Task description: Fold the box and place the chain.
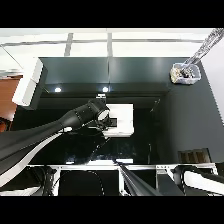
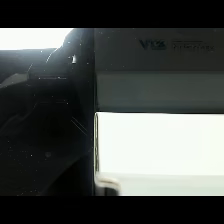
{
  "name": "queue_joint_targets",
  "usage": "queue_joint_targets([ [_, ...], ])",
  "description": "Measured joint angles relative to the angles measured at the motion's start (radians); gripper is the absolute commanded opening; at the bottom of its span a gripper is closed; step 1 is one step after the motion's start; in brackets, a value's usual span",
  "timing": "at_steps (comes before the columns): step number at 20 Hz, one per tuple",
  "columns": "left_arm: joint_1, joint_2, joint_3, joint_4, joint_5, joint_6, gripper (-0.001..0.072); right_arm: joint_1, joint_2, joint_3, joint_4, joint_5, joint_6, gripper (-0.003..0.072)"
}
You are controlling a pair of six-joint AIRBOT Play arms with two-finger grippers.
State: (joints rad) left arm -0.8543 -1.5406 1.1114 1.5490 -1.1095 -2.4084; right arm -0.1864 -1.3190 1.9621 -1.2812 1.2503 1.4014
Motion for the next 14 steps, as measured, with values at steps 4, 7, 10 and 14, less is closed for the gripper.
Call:
queue_joint_targets([
  [4, 0.000, 0.000, 0.000, -0.002, 0.002, 0.000, 0.0027, 0.080, 0.134, -0.021, 0.086, 0.071, -0.021, 0.0013],
  [7, 0.000, 0.000, 0.000, -0.003, 0.006, 0.000, 0.0027, 0.169, 0.187, -0.031, 0.127, 0.178, -0.018, 0.0014],
  [10, 0.000, 0.000, 0.000, -0.005, 0.007, 0.000, 0.0027, 0.262, 0.207, -0.048, 0.185, 0.306, -0.014, 0.0015],
  [14, 0.000, 0.000, 0.000, -0.005, 0.008, 0.000, 0.0027, 0.364, 0.215, -0.120, 0.274, 0.412, -0.013, 0.0016],
])
